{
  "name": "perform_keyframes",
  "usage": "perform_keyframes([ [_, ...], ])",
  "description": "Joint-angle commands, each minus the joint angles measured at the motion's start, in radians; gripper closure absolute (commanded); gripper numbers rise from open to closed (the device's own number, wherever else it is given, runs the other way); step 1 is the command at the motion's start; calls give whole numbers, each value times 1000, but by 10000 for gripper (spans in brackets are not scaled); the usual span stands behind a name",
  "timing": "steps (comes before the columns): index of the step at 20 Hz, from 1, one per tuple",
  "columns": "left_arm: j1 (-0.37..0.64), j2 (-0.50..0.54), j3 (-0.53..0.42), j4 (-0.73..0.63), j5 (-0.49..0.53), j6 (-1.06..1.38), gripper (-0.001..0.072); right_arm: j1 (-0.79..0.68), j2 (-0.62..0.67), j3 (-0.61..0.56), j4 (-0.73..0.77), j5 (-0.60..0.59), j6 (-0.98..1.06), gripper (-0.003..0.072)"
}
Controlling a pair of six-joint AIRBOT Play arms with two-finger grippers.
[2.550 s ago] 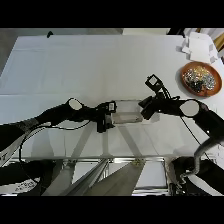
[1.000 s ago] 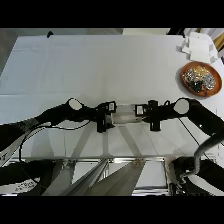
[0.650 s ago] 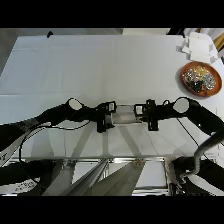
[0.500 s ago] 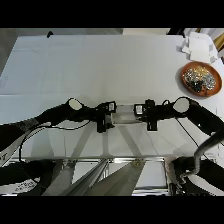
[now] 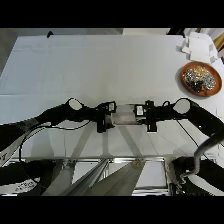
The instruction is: Fold the box and place the chain.
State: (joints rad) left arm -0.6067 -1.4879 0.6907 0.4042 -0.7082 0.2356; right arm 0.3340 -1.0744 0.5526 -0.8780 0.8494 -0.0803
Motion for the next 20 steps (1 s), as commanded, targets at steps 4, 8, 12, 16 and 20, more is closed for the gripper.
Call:
perform_keyframes([
  [4, 0, 1, 0, 0, 1, 0, 437, 0, 232, -2, -177, 8, 436, 533],
  [8, 0, 1, 0, 0, 1, 0, 437, 0, 337, -1, -221, 29, 863, 672],
  [12, 0, 1, 0, 0, 1, 0, 437, -116, 341, -1, -426, 109, 1218, 672],
  [16, 0, 1, 0, 0, 1, 0, 437, -353, 328, -1, -380, 97, 1416, 672],
  [20, 0, 1, 0, 0, 0, 0, 437, -387, 182, -4, -270, 85, 1413, 671],
])
